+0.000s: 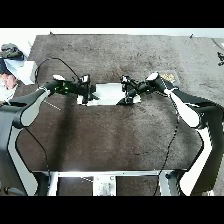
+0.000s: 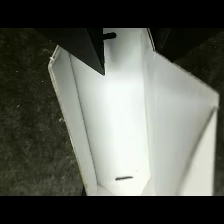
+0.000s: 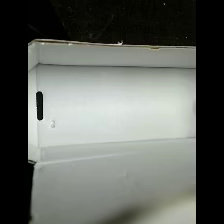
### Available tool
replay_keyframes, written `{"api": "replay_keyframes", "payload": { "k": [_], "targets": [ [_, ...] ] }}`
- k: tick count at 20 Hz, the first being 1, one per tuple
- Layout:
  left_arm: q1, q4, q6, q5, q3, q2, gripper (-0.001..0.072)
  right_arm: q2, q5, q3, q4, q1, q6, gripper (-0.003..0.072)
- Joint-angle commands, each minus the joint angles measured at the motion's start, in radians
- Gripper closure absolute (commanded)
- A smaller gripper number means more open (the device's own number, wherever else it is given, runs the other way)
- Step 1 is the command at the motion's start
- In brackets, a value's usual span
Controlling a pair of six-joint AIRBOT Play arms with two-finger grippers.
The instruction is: Fold the box and place the chain.
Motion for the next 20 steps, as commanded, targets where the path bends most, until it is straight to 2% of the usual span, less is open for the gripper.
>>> {"api": "replay_keyframes", "payload": {
  "k": [1, 6, 7, 8, 9, 12, 14, 16, 18, 20],
  "targets": [
    [0.040, 0.000, -0.031, -0.040, 0.003, 0.046, 0.0406, 0.000, 0.008, 0.000, -0.002, 0.000, -0.001, 0.0340],
    [0.138, -0.002, -0.126, -0.165, 0.004, 0.151, 0.0409, 0.000, 0.008, 0.000, -0.002, 0.000, -0.001, 0.0340],
    [0.146, -0.001, -0.153, -0.171, 0.003, 0.169, 0.0457, 0.000, 0.009, 0.000, -0.002, 0.000, -0.001, 0.0340],
    [0.148, 0.005, -0.173, -0.183, 0.003, 0.189, 0.0606, 0.000, 0.009, 0.000, -0.002, 0.000, -0.001, 0.0340],
    [0.148, 0.005, -0.191, -0.197, 0.003, 0.208, 0.0695, 0.000, 0.009, 0.000, -0.002, 0.000, -0.001, 0.0340],
    [0.120, 0.005, -0.274, -0.160, -0.017, 0.279, 0.0703, 0.000, 0.009, 0.000, -0.002, 0.000, -0.001, 0.0340],
    [0.081, 0.007, -0.310, -0.056, -0.087, 0.352, 0.0704, 0.000, 0.009, 0.000, -0.002, 0.000, -0.001, 0.0340],
    [0.040, 0.005, -0.366, -0.021, -0.161, 0.406, 0.0704, 0.000, 0.008, 0.000, -0.002, 0.000, -0.001, 0.0341],
    [0.003, 0.005, -0.467, -0.016, -0.198, 0.406, 0.0703, 0.000, 0.009, 0.000, -0.002, 0.000, -0.001, 0.0340],
    [-0.042, 0.005, -0.517, 0.050, -0.238, 0.404, 0.0703, 0.000, 0.008, 0.000, -0.002, 0.000, -0.001, 0.0340]
  ]
}}
